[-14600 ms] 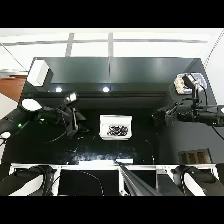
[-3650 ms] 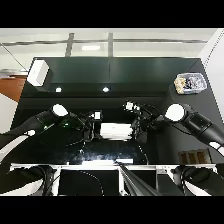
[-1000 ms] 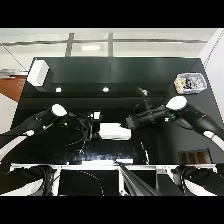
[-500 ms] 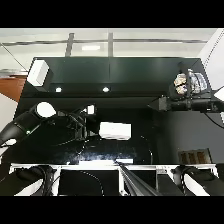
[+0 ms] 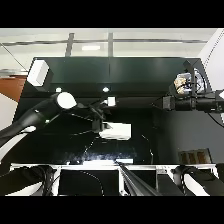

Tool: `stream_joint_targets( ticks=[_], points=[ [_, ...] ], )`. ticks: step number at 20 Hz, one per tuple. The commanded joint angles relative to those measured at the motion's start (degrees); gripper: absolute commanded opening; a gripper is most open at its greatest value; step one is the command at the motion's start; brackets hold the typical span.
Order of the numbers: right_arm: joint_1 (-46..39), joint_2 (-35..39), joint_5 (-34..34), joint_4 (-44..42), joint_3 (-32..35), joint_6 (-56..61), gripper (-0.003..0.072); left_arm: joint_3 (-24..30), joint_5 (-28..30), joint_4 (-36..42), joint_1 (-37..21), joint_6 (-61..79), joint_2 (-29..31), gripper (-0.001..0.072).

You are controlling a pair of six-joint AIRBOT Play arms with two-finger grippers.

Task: Fold the box and place the chain.

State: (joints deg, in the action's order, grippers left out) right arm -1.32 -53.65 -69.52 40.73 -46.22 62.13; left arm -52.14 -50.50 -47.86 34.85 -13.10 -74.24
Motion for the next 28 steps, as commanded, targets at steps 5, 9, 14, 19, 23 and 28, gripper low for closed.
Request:
stream_joint_targets(
  ticks=[5, 9, 14, 19, 23, 28],
  points=[
    [-0.07, 0.02, -0.55, 1.25, -0.04, -0.02, 0.0049, -2.75, -2.25, -0.07, 4.33, -0.66, -5.31, 0.0709],
    [-0.09, 0.02, -0.57, 1.99, -0.04, -0.02, 0.0049, -2.75, -2.84, 0.02, 4.28, -1.33, -5.31, 0.0710],
    [-0.09, 0.02, 0.11, 1.99, -0.04, -0.02, 0.0049, -2.75, -2.89, -2.71, 4.28, -2.40, -5.31, 0.0712],
    [-0.09, 0.02, 0.17, 2.01, -0.04, -0.02, 0.0049, -2.71, -2.89, -2.71, 4.33, -3.85, -5.31, 0.0713],
    [-0.09, 0.02, 0.17, 2.01, -0.04, 0.00, 0.0049, -2.71, -2.86, -2.71, 4.28, -3.87, -5.29, 0.0714],
    [-0.09, 0.02, 0.17, 2.01, -0.04, -0.02, 0.0049, -2.71, -3.23, -2.73, 4.26, -5.18, -4.66, 0.0714]
  ],
)
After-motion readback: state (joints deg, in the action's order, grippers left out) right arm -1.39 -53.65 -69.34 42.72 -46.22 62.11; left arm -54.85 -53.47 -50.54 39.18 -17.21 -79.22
